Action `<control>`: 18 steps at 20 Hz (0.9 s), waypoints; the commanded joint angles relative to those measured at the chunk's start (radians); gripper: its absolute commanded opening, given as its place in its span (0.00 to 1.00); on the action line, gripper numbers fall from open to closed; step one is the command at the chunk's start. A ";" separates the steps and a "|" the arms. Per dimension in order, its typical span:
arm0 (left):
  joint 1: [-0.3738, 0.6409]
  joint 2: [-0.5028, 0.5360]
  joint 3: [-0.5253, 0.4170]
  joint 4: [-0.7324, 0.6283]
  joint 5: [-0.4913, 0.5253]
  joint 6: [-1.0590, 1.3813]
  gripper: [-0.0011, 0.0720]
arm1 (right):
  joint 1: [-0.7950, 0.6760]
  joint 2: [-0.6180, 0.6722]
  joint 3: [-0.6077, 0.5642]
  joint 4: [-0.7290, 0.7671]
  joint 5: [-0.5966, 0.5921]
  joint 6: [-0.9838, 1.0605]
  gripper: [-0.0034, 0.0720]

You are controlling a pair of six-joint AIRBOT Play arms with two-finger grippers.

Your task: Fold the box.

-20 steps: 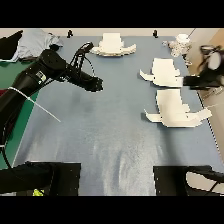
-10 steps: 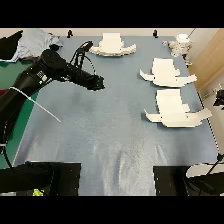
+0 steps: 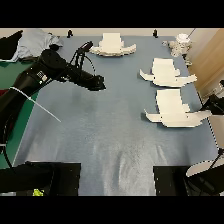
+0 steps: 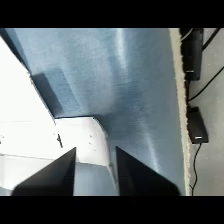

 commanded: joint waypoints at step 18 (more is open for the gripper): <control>0.003 0.002 0.000 -0.005 -0.080 -0.016 0.04 | 0.362 0.333 -0.372 0.255 -0.240 0.105 0.04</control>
